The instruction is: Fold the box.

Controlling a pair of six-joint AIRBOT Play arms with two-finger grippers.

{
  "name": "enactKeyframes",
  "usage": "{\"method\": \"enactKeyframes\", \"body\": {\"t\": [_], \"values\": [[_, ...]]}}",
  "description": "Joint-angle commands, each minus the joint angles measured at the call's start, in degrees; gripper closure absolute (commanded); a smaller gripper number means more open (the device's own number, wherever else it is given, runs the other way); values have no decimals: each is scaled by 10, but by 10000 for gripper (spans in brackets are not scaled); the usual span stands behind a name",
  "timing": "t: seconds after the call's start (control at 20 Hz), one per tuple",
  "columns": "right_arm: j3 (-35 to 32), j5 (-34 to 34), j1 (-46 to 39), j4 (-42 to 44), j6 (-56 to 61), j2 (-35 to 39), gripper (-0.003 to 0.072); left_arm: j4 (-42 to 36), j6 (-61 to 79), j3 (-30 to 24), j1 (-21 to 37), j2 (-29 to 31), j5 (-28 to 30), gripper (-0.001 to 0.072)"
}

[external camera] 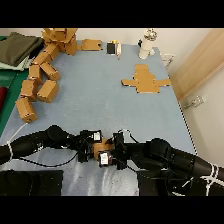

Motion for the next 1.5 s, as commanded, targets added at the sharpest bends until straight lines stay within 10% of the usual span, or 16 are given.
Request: {"method": "enactKeyframes", "body": {"t": [0.0, 0.35, 1.0, 1.45], "values": [[0, 1, 30, -97, 105, -8, 175, 0, 0, 0, 0, 0, 0, 102], [0, -3, 109, -350, 328, -8, 186, 0, 0, 0, 0, 0, 0, 102], [0, -25, 139, -373, 340, 2, 536, 0, 0, 0, 0, 0, 0, 102], [0, -34, 139, -375, 340, 24, 556, 0, 0, 0, 0, 0, 0, 102]]}}
